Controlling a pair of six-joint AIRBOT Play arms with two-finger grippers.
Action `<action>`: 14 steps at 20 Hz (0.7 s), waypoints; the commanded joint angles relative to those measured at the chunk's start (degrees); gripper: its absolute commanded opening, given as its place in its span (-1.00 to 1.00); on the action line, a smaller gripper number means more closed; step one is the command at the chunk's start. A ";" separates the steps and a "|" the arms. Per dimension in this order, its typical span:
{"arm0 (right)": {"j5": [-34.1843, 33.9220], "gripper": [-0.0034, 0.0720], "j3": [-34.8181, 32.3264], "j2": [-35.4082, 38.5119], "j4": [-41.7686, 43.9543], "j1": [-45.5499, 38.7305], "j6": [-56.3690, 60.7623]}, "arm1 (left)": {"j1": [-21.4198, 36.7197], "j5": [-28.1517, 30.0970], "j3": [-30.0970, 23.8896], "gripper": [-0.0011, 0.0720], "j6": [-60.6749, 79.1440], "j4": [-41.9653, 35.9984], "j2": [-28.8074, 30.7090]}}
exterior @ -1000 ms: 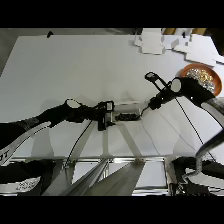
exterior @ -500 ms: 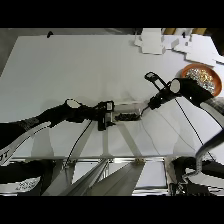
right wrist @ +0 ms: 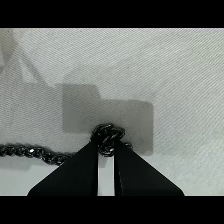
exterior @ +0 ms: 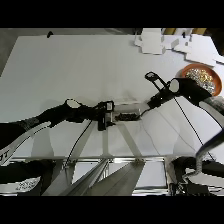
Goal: Fold the box and place the chain.
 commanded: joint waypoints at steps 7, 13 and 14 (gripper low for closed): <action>4.61 -0.86 0.07 17.75 4.81 2.54 1.88 | 0.00 0.02 0.00 -0.51 0.02 0.02 0.02; 12.22 -0.86 0.07 30.73 12.39 8.96 1.90 | 0.00 0.02 0.00 -0.51 0.02 0.02 0.02; 12.87 -0.86 0.07 32.39 14.47 10.43 1.90 | 0.00 0.02 0.00 -0.51 0.02 0.02 0.02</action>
